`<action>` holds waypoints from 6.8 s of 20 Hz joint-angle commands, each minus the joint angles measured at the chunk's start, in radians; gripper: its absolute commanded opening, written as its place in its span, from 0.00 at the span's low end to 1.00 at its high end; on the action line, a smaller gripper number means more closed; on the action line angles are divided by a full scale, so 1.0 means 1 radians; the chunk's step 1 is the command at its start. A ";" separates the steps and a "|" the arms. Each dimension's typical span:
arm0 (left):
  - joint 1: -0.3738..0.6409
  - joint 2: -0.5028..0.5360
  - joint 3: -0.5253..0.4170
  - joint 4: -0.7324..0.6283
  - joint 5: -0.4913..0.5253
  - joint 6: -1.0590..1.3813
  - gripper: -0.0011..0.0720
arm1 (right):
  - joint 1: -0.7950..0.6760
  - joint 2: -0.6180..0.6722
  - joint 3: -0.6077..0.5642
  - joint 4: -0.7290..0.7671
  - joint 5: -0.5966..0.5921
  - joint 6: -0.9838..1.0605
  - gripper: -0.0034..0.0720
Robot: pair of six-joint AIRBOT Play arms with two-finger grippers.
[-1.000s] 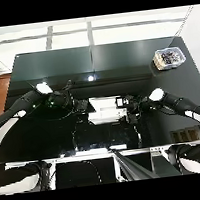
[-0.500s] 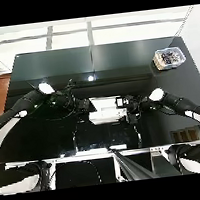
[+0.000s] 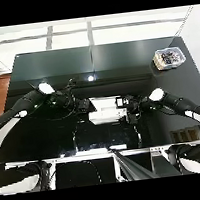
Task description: Fold the box and place the chain.
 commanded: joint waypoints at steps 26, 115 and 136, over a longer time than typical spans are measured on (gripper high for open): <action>-0.210 0.001 0.171 0.532 -0.060 -0.478 0.78 | -0.001 0.001 0.000 0.000 0.000 0.000 0.62; -0.460 -0.074 0.258 0.829 -0.029 -1.164 0.05 | -0.001 0.001 0.000 0.002 0.003 0.015 0.63; -0.453 -0.053 0.257 0.922 -0.032 -1.164 0.05 | 0.000 0.209 0.000 -0.129 0.015 0.113 0.99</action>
